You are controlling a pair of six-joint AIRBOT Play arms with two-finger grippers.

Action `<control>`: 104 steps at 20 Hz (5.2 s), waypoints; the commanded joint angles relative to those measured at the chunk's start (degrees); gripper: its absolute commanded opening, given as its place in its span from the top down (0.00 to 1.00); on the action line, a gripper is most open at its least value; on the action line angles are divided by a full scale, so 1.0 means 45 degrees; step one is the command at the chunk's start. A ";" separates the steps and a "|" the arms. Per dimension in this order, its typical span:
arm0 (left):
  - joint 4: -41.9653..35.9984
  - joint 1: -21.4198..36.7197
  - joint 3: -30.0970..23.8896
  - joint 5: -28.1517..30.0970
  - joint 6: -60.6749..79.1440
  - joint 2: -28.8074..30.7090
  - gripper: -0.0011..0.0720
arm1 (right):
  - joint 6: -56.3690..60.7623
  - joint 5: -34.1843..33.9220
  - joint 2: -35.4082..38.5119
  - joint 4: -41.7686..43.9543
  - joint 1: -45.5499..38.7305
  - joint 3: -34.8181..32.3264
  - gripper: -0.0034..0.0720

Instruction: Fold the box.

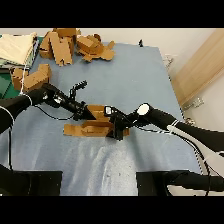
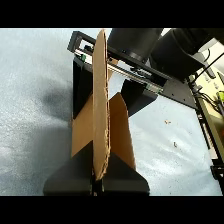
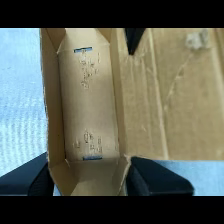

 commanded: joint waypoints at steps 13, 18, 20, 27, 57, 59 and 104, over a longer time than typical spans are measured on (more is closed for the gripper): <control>0.0005 0.0010 -0.0005 0.0010 0.0005 -0.0005 0.97 | -0.0005 -0.0466 -0.0015 -0.0053 0.0306 0.0000 0.10; 0.0005 0.0010 -0.0005 -0.0005 0.0005 0.0000 0.97 | 0.0010 -0.1098 -0.0015 -0.0816 0.0767 0.0000 0.10; 0.0005 0.0010 -0.0005 -0.0005 0.0005 -0.0005 0.97 | 0.0010 -0.1098 -0.0015 -0.0928 0.0767 0.0000 0.10; 0.0005 0.0010 -0.0005 0.0005 0.0005 -0.0005 0.97 | 0.0039 -0.1103 -0.0015 -0.1350 0.0767 -0.0010 0.23; 0.0495 0.0078 -0.0005 0.0044 -0.0432 0.0000 0.97 | 0.1452 -0.1098 -0.0024 -0.1598 0.0767 -0.0010 0.23; 0.0568 0.0078 -0.0005 0.0044 -0.0432 0.0000 0.97 | 0.1447 -0.1103 -0.0024 -0.1705 0.0767 -0.0010 0.23; 0.3502 0.0452 -0.0748 -0.3206 -0.9005 0.1603 0.98 | 0.0471 -0.0039 -0.0010 -0.1671 0.0772 -0.0010 0.23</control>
